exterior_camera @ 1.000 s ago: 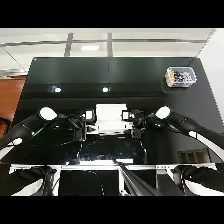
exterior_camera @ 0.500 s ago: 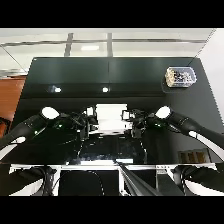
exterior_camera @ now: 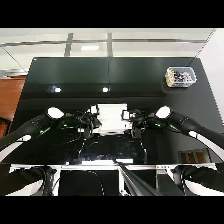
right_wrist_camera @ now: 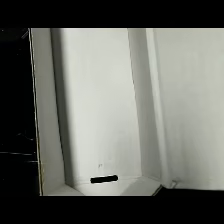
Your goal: Fold the box and place the chain.
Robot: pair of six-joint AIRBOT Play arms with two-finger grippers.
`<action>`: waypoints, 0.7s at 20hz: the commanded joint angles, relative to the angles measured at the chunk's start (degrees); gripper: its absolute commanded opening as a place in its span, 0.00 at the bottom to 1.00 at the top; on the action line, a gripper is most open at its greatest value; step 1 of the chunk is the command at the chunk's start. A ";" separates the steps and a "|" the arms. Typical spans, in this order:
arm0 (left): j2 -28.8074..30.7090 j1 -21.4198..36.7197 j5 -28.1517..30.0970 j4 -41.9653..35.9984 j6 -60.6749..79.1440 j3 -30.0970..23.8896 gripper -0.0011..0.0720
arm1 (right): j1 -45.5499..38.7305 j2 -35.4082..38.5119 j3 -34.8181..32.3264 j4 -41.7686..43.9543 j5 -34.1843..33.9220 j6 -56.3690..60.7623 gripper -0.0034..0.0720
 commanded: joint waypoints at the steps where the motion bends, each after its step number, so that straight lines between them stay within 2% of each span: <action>1: -0.15 -0.33 0.39 0.00 -0.07 0.04 0.33 | 0.02 -0.04 0.02 -0.02 0.00 -0.02 0.27; 9: -0.15 -0.66 0.39 0.59 -0.07 0.04 0.32 | 0.02 -0.04 0.02 -0.02 0.00 -0.02 0.27; 10: -0.15 -0.92 0.42 0.76 -0.07 0.04 0.35 | 0.02 -0.04 0.02 -0.02 0.00 -0.02 0.27; 11: -0.15 -1.01 0.39 1.25 -0.09 0.04 0.49 | 0.02 -0.04 0.02 -0.02 0.00 -0.02 0.27; 13: -0.15 -1.05 0.39 1.25 -0.09 0.04 0.51 | 0.00 -0.04 0.02 -0.02 0.00 -0.02 0.27; 14: -0.15 -1.05 0.42 1.25 -0.09 0.04 0.48 | 0.02 -0.04 0.02 -0.02 0.00 -0.02 0.27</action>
